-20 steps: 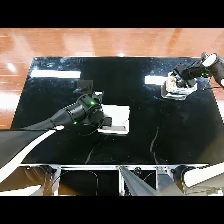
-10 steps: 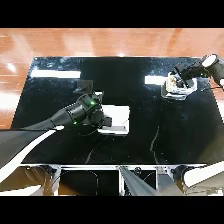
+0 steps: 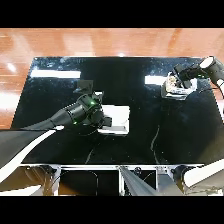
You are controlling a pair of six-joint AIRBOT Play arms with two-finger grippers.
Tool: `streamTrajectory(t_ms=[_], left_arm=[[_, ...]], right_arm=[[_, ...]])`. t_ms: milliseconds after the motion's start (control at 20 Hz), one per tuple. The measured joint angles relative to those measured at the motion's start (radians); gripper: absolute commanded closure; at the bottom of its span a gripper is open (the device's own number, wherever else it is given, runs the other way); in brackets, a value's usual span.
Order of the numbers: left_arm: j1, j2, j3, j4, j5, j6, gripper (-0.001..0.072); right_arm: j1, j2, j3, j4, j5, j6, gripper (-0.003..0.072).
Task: Fold the box and place the chain.
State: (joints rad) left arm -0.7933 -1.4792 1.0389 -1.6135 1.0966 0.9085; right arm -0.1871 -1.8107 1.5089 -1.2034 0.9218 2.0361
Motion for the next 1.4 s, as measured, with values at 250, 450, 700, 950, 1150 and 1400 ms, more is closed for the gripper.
streamTrajectory(t_ms=[250,450,700,950,1150,1400], left_arm=[[0.0,0.0,0.0,0.0,0.0,0.0,0.0691],[0.0,0.0,0.0,0.0,-0.001,0.0,0.0691],[0.001,0.0,0.0,0.004,-0.006,0.0,0.069],[0.001,0.0,0.0,0.005,-0.01,0.0,0.069],[0.001,0.0,0.0,0.008,-0.018,0.0,0.069],[0.001,0.0,0.0,0.008,-0.028,0.0,0.069]], right_arm=[[0.0,0.002,0.001,0.04,0.013,-0.085,0.067],[-0.011,0.031,0.001,0.056,0.045,-0.145,0.067],[-0.033,0.13,0.001,0.05,0.078,-0.264,0.067],[-0.047,0.297,0.001,0.048,0.083,-0.391,0.067],[-0.05,0.443,0.023,0.078,0.102,-0.497,0.066],[-0.029,0.573,0.137,0.117,0.178,-0.588,0.0661]])
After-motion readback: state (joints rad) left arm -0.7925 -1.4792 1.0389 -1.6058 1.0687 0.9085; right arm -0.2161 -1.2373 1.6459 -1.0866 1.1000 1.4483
